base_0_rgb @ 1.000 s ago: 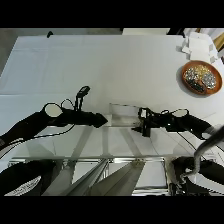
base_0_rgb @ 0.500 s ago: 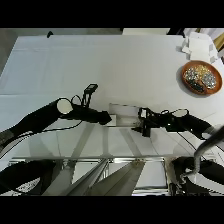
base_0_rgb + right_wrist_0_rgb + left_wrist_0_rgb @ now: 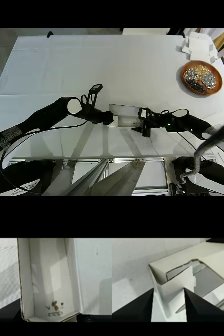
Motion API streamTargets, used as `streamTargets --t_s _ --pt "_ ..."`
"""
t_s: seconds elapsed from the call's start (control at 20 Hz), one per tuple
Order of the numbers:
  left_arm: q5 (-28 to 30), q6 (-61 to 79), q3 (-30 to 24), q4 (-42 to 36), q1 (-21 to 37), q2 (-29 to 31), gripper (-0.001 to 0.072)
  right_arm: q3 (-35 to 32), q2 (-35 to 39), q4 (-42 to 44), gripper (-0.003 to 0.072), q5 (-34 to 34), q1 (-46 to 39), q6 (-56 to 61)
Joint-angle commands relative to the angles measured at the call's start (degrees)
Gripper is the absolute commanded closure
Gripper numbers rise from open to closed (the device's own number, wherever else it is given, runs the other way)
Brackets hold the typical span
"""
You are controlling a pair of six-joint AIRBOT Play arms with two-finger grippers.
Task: Fold the box and place the chain.
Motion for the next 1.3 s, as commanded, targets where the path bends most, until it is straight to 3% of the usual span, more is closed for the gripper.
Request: streamTargets --t_s 0.0,0.2,0.3,0.4,0.65,0.7,0.75,1.1,1.25 --pt "-3.37 -9.51 3.63 6.99 -1.86 -1.46 0.0289 0.00 0.04 0.04 0.0275 0.02 0.00 0.02" --pt "-12.72 -19.04 10.23 13.60 -4.33 -5.86 0.0288 0.00 0.04 0.02 0.0275 0.02 0.00 0.02" --pt "-17.94 -23.17 13.68 16.00 -5.09 -7.65 0.0232 0.00 0.04 0.02 0.0275 0.02 0.00 0.02" --pt "-20.98 -26.60 16.92 18.67 -5.75 -8.83 0.0232 0.00 0.04 0.02 0.0275 0.02 0.00 0.02" --pt "-20.74 -35.04 22.08 19.45 -7.48 -11.91 0.0243 0.00 0.04 0.02 0.0275 0.02 0.00 0.02" --pt "-21.44 -35.41 22.91 19.45 -7.96 -12.79 0.0305 0.00 0.02 0.02 0.0275 0.02 0.00 0.02" --pt "-21.73 -36.20 23.19 19.39 -8.61 -13.57 0.0346 0.00 0.04 0.02 0.0275 0.02 0.00 0.02" --pt "-21.53 -38.10 23.19 21.27 -9.99 -17.11 0.0347 0.00 0.04 0.02 0.0275 0.02 0.00 0.02" --pt "-21.49 -38.10 23.19 24.11 -9.99 -17.11 0.0406 0.00 0.04 0.02 0.0275 0.02 0.00 0.02"
